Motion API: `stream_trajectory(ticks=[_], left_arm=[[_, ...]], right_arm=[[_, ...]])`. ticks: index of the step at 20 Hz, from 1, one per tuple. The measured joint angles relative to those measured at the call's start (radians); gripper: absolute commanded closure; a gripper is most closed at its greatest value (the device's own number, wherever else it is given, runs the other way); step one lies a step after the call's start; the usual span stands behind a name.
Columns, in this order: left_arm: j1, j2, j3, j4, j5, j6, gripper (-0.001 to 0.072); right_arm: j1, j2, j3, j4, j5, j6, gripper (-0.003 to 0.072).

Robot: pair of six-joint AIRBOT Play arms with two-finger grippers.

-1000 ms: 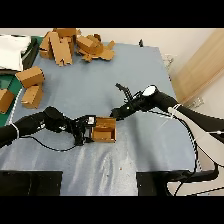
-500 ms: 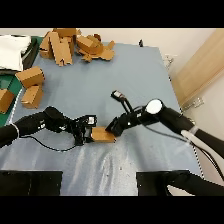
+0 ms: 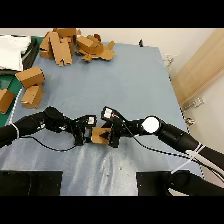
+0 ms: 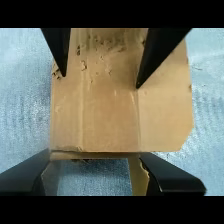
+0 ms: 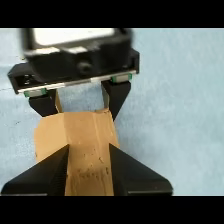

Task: Fold the box.

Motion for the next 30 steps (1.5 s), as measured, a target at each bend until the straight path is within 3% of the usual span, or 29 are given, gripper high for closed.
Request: stream_trajectory(ticks=[4,5,6,8,14,26,30], left_arm=[[0.000,-0.001,0.000,0.000,0.002,0.000,0.0259],[0.000,-0.001,0.000,-0.001,0.006,0.001,0.0259],[0.000,-0.001,0.000,-0.002,0.009,0.001,0.0259],[0.000,-0.001,0.000,-0.002,0.010,0.002,0.0259],[0.000,-0.001,0.000,-0.003,0.027,0.003,0.0259],[0.000,-0.001,0.000,-0.001,0.023,0.003,0.0258],[0.000,-0.001,0.000,0.000,0.021,0.003,0.0258]], right_arm=[[0.012,0.026,-0.002,-0.007,0.041,-0.071,0.0295],[0.012,0.032,-0.002,-0.010,0.048,-0.079,0.0277],[0.013,0.035,-0.002,-0.019,0.052,-0.095,0.0201],[0.014,0.039,-0.003,-0.050,0.055,-0.157,0.0193],[0.016,0.042,-0.003,-0.136,0.026,-0.264,0.0193],[0.094,0.018,-0.004,-0.237,-0.003,-0.262,0.0195],[0.106,0.005,-0.004,-0.282,-0.034,-0.243,0.0237]])
